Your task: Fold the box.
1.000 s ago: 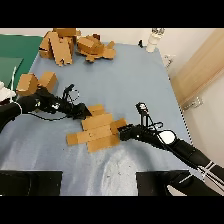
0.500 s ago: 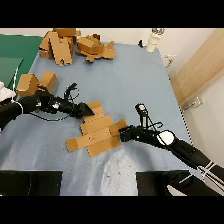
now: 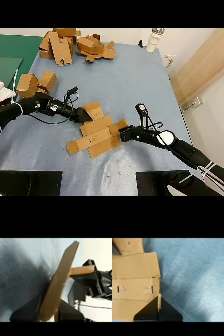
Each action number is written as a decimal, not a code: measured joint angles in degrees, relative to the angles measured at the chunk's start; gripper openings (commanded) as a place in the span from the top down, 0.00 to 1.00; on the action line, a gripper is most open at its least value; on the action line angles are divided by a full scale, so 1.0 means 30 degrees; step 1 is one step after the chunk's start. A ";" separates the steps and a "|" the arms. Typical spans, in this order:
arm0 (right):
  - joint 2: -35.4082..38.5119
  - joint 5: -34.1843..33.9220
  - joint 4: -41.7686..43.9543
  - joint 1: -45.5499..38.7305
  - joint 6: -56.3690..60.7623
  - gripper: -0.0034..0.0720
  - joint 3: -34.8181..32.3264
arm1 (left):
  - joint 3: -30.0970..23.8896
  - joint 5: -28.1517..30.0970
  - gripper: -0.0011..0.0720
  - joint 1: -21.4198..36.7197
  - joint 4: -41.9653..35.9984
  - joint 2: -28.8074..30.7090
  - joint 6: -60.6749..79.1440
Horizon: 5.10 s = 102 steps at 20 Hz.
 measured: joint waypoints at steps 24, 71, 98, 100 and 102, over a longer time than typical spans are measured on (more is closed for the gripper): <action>0.0000 -0.0240 -0.0299 0.0000 0.0153 0.95 0.0000 | -0.0277 0.0051 0.97 0.0736 -0.1566 -0.0379 0.1719; -0.0211 0.0408 -0.1392 -0.0270 0.4991 0.56 0.4240 | -0.4415 0.5173 0.97 -0.5384 -0.8459 0.4969 2.6338; 0.0000 0.1705 -1.2692 -0.1800 1.2488 0.57 0.5406 | -0.4160 0.7206 0.97 -0.6586 -0.3155 0.4976 2.1901; 0.0000 0.1727 -1.2721 -0.1800 1.2488 0.57 0.5406 | -0.4109 0.7446 0.97 -0.7067 -0.2965 0.5064 2.2323; 0.0000 0.1734 -1.2728 -0.1792 1.2488 0.57 0.5406 | -0.4087 0.7563 0.97 -0.7315 -0.3140 0.5384 2.3256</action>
